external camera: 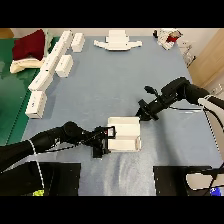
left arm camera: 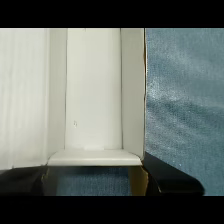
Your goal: Fold the box.
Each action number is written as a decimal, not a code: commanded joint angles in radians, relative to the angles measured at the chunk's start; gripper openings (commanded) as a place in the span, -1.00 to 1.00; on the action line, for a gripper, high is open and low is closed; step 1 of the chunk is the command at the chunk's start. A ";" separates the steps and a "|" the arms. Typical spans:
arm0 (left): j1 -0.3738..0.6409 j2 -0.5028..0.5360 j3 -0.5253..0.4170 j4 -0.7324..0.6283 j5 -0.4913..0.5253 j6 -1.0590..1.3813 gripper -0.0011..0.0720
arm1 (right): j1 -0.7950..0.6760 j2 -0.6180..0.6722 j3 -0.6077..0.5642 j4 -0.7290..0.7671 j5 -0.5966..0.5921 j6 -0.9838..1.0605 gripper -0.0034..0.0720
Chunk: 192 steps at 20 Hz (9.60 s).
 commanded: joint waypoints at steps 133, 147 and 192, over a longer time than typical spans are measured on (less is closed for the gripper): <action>0.000 0.000 0.001 0.000 0.000 0.000 0.30 | 0.889 0.838 -0.811 -0.146 1.345 -0.349 -0.89; 0.000 0.000 0.001 0.000 0.000 0.000 0.30 | 0.919 0.770 -0.850 -0.147 1.360 -0.316 -0.89; 0.000 0.000 0.001 0.000 0.000 0.000 0.30 | 0.206 0.126 0.256 -0.694 0.155 -0.421 -0.89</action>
